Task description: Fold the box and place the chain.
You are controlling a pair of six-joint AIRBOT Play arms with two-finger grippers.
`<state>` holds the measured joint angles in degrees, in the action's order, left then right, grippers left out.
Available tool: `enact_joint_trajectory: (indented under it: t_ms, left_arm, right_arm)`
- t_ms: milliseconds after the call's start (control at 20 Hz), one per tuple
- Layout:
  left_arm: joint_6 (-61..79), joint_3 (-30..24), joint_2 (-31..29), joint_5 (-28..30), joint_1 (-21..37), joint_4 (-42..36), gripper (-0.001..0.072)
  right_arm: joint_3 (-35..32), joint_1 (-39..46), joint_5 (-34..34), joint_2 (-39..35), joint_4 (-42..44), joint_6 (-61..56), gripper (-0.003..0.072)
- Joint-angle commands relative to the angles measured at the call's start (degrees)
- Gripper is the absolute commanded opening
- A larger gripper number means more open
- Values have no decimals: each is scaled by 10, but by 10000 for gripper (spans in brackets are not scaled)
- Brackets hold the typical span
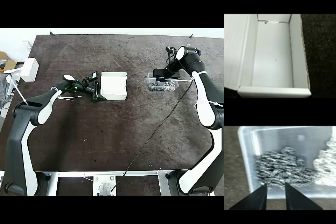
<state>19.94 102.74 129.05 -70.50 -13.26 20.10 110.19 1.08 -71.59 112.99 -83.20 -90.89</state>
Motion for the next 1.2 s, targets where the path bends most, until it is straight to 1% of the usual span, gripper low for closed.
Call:
enact_joint_trajectory:
  t_ms: [0, 400, 450, 500, 550, 650, 750, 1000, 1150]
  left_arm:
    - [0, 0, 0, 0, 0, 0, 278]
    - [0, 0, 0, 0, 0, 0, 278]
    - [0, 0, 0, 0, 0, 0, 277]
    - [0, 0, 0, 0, 0, 0, 278]
    - [0, 0, 0, 0, 0, 0, 278]
    - [0, 0, 0, 0, 0, 0, 277]
    - [0, 0, 0, 0, 0, 0, 278]
    - [0, 0, 0, 0, 0, 0, 278]
    - [0, 0, 0, 0, 0, 0, 278]
  right_arm:
    - [0, 4, 7, 22, 35, 14, 256]
    - [0, 3, 7, 43, 52, 13, 254]
    - [0, 2, 5, 45, 52, 14, 179]
    - [0, 2, 5, 45, 52, 14, 73]
    - [2, 2, 4, 44, 53, 13, 19]
    - [20, 2, -13, 44, 52, 13, 4]
    - [35, 2, -26, 31, 50, 14, 4]
    - [35, 2, -32, -52, 35, 25, 3]
    - [35, -7, -45, -120, 35, 46, 3]
